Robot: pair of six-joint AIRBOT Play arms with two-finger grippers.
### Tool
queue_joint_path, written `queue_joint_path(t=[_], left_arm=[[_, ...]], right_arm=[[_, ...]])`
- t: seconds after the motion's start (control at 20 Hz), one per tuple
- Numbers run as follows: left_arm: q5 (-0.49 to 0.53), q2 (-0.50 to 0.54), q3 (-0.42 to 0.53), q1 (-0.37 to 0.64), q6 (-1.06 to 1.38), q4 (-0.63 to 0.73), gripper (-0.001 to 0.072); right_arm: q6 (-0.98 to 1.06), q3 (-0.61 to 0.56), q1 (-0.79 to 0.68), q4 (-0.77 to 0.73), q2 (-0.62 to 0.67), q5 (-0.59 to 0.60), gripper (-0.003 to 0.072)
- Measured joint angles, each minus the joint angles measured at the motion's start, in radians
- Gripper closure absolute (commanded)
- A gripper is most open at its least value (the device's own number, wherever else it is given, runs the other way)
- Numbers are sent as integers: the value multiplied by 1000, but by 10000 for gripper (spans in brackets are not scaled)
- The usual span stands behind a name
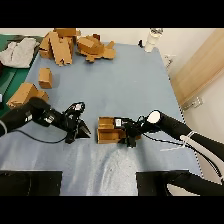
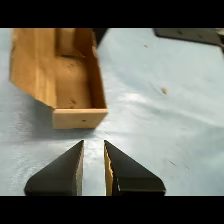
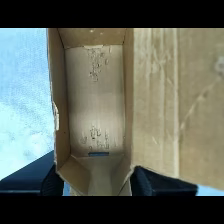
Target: Fold the box.
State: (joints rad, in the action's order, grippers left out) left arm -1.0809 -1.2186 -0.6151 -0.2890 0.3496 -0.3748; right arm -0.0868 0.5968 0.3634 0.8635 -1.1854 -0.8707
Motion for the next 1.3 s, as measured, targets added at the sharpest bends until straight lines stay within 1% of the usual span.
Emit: queue_joint_path(t=[0.1, 0.25, 0.3, 0.35, 0.4, 0.55, 0.8, 1.0, 1.3], left_arm=[[105, 35, 74, -3, 60, 105, 503], [176, 57, 123, -24, 105, 183, 494], [193, 61, 131, -32, 112, 196, 366], [202, 63, 137, -41, 117, 203, 173], [216, 66, 142, -53, 122, 204, 18], [274, 68, 149, -107, 127, 214, 9], [422, 69, 153, -213, 113, 218, 9], [475, 55, 151, -260, 101, 219, 9], [513, 45, 147, -282, 99, 219, 9]], right_arm=[[0, 0, 0, 0, 0, 0, 147], [0, 0, 0, 0, 0, 0, 147], [0, 0, 0, 0, 0, 0, 147], [0, 0, 0, 0, 0, 0, 147], [0, 0, 0, 0, 0, 0, 147], [0, 0, 0, 0, 0, 0, 147], [0, 0, 0, 0, 0, 0, 147], [0, 0, 0, 0, 0, 0, 147], [0, 0, 0, 0, 0, 1, 147]])
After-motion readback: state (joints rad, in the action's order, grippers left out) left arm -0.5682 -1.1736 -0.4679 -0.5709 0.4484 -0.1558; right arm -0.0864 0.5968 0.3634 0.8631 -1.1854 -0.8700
